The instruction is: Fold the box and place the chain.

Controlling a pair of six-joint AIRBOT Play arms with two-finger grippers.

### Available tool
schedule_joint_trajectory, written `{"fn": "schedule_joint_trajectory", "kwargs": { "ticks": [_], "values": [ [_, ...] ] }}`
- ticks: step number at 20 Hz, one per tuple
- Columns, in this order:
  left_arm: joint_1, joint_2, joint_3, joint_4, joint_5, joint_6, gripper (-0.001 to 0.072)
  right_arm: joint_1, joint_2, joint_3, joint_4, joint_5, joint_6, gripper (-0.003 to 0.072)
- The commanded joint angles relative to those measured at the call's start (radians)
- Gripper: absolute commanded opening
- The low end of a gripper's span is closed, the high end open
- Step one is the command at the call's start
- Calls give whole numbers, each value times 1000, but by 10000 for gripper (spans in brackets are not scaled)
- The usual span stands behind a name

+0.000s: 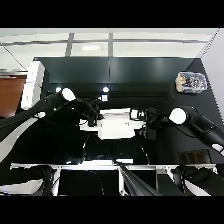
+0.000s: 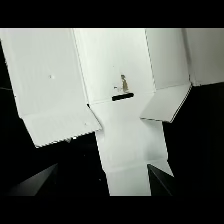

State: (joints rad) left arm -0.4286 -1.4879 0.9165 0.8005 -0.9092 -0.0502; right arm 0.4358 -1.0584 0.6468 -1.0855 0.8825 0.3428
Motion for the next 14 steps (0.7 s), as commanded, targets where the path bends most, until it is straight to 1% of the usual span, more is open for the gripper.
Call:
{"fn": "schedule_joint_trajectory", "kwargs": {
  "ticks": [1,3,6,9,10,12,14],
  "values": [
    [-1,-5,-1,3,-9,59,24,0,-2,-15,1,26,58,635],
    [-1,-4,0,3,-11,88,24,1,-3,-45,55,26,33,635],
    [-1,-4,0,3,-47,101,24,1,-3,-86,153,14,-87,635],
    [-1,-4,0,3,-63,100,24,3,-5,-104,175,-42,-225,635],
    [-1,-4,0,3,-63,100,24,3,-5,-104,205,-62,-231,635],
    [-1,-5,0,2,-63,100,24,11,-12,-104,266,-63,-240,635],
    [-1,-5,0,2,-62,100,24,42,-29,-104,266,-66,-248,635]
  ]
}}
